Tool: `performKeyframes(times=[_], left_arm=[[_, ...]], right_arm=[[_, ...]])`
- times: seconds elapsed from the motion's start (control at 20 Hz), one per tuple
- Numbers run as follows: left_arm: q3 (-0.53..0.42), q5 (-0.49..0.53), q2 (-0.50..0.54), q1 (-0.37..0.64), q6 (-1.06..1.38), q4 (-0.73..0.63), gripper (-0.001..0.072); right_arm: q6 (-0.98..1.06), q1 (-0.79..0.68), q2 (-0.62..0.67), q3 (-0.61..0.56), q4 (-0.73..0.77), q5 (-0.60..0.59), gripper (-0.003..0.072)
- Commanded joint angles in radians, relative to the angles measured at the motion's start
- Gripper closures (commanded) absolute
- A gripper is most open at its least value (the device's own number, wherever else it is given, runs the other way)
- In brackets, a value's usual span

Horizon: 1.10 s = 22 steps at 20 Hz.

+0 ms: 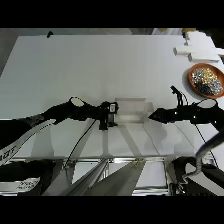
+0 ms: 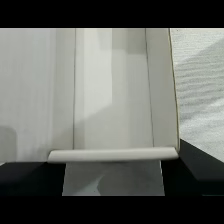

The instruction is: Fold the box and place the chain.

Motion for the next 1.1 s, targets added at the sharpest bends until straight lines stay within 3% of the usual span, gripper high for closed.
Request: performKeyframes(times=[0.0,0.1,0.2,0.3,0.55,0.85,1.05], left_arm=[[0.000,0.000,0.000,0.000,0.000,0.000,0.0638],[0.000,0.000,0.000,0.000,0.000,0.000,0.0638],[0.000,0.000,0.000,0.000,0.000,0.000,0.0638],[0.000,0.000,0.000,0.000,0.000,0.000,0.0638],[0.000,0.000,0.000,0.000,0.000,0.000,0.0638],[0.000,0.000,0.000,0.000,0.000,0.000,0.0638],[0.000,0.000,0.000,0.000,0.000,0.000,0.0638]], right_arm=[[0.007,0.002,0.067,0.001,0.018,-0.001,0.0482],[0.023,0.042,0.080,0.001,0.016,-0.002,0.0389],[0.065,0.112,0.079,0.001,-0.018,-0.057,0.0372],[0.132,0.170,0.079,0.001,-0.054,-0.120,0.0270],[0.249,0.295,0.079,0.011,-0.082,-0.230,0.0277],[0.671,0.424,0.037,0.146,-0.459,-0.232,0.0281],[0.842,0.532,-0.034,0.201,-0.542,-0.233,0.0289]])
